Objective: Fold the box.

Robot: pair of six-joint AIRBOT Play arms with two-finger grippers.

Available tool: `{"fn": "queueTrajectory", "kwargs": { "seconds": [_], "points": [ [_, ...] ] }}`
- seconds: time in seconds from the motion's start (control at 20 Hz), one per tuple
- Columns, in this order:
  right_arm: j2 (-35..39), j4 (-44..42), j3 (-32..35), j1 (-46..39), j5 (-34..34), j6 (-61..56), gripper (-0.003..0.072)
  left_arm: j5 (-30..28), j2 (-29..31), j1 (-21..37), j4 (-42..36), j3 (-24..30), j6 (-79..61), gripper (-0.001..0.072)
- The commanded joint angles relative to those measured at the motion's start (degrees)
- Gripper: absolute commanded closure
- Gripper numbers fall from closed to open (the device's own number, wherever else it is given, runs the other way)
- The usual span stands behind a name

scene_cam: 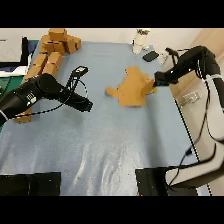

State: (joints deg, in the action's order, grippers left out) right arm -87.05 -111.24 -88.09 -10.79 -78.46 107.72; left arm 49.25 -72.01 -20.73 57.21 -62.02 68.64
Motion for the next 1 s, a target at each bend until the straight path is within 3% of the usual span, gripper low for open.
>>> {"fn": "queueTrajectory", "kwargs": {
  "seconds": [0.0, 0.3, 0.45, 0.6, 0.65, 0.7, 0.75, 0.95],
  "points": [
    [14.5, 7.9, 17.8, 6.3, 3.3, -6.4, 0.0686, 0.0, 0.0, 0.0, 0.0, 0.0, 0.0, 0.0698],
    [32.3, 10.7, 39.6, 9.1, 2.1, -11.8, 0.0686, 0.0, 0.0, 0.0, 0.0, 0.0, 0.0, 0.0699],
    [36.9, 14.3, 44.5, 9.1, 4.2, -12.3, 0.0686, 0.0, 0.0, 0.0, 0.0, 0.0, 0.0, 0.0699],
    [37.0, 19.5, 44.9, 9.1, 6.5, -12.2, 0.0679, 0.0, 0.0, 0.0, 0.0, 0.0, 0.0, 0.0699],
    [37.0, 19.5, 44.9, 9.1, 7.5, -12.2, 0.0604, -0.2, 0.0, 0.0, 0.0, 0.0, 0.0, 0.0699],
    [37.0, 19.3, 44.9, 9.1, 8.4, -12.2, 0.0386, -0.4, 0.0, 0.0, 0.0, 0.0, 0.0, 0.0699],
    [37.0, 19.3, 44.9, 9.1, 9.2, -12.2, 0.0255, -0.4, 0.0, 0.0, 0.0, 0.0, 0.0, 0.0698],
    [34.9, 21.5, 44.9, 8.6, 10.8, -12.2, 0.0256, -0.4, 0.0, 0.0, 0.0, 0.0, 0.0, 0.0699]
  ]
}}
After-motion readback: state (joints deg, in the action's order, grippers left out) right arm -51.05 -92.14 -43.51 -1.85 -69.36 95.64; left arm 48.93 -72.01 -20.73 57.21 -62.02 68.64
